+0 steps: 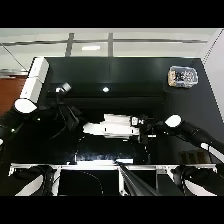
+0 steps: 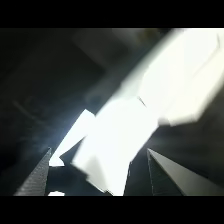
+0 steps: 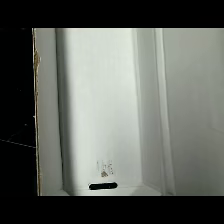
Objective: Fold the box and place the chain.
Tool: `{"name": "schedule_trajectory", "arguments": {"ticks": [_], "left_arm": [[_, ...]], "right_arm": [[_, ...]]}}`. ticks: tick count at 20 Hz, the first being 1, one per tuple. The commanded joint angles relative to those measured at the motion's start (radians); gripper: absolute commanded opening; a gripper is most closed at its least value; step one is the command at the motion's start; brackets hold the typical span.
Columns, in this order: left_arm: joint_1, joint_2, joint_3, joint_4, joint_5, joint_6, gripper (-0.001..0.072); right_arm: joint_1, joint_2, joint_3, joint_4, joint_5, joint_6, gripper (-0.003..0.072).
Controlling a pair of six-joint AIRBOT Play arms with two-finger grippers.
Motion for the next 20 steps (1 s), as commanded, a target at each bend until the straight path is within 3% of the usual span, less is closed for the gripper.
{"name": "schedule_trajectory", "arguments": {"ticks": [1, 7, 11, 13, 14, 20], "left_arm": [[-0.094, -0.052, -0.042, -0.002, 0.04, 0.37, 0.0692], [-0.314, -0.133, -0.042, -0.011, 0.372, 0.486, 0.069], [-0.342, -0.158, -0.041, -0.062, 0.339, 0.486, 0.0678], [-0.34, -0.165, -0.041, -0.093, 0.338, 0.485, 0.0478], [-0.34, -0.165, -0.04, -0.124, 0.336, 0.486, 0.0429], [-0.34, -0.165, -0.039, -0.2, 0.327, 0.486, 0.0345]], "right_arm": [[0.0, -0.001, 0.0, 0.0, 0.0, 0.0, 0.0539], [0.0, -0.001, 0.0, 0.0, 0.0, 0.0, 0.0539], [0.0, -0.001, 0.0, 0.0, 0.0, 0.0, 0.0539], [0.0, -0.001, 0.0, 0.0, 0.0, 0.0, 0.0539], [0.0, -0.001, 0.0, 0.0, 0.0, 0.0, 0.0539], [0.0, -0.001, 0.0, 0.0, 0.0, 0.0, 0.0539]]}}
